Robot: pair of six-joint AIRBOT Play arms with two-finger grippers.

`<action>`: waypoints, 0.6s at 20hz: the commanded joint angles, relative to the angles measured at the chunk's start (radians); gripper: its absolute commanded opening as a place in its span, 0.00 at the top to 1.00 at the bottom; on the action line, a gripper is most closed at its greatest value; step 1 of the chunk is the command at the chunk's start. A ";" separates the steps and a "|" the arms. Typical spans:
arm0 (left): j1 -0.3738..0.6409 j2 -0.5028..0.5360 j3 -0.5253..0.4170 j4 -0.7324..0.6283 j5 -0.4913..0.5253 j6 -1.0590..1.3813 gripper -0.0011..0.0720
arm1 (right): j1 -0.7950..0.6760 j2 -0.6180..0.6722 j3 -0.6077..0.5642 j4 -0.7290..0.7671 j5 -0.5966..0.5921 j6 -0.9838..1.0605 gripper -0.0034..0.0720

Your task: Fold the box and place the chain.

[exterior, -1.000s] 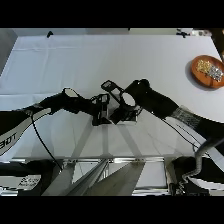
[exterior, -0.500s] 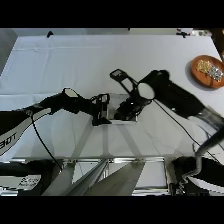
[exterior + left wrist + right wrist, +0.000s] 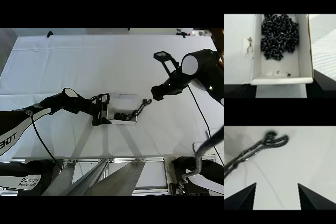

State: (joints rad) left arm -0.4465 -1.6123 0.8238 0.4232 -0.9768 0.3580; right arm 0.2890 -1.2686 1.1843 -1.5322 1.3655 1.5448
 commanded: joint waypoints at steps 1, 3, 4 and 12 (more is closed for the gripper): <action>0.000 0.000 0.001 0.000 0.000 0.000 0.51 | -0.093 -0.119 0.000 0.054 -0.058 -0.011 0.19; 0.000 0.000 0.001 0.000 0.000 0.000 0.51 | -0.083 -0.207 -0.001 0.060 -0.093 0.004 0.19; 0.000 0.000 0.001 0.000 0.000 0.000 0.51 | -0.077 -0.248 0.000 0.074 -0.113 0.004 0.19; 0.000 0.000 0.001 0.000 0.000 0.000 0.51 | 0.002 -0.340 0.000 0.167 -0.225 0.011 0.19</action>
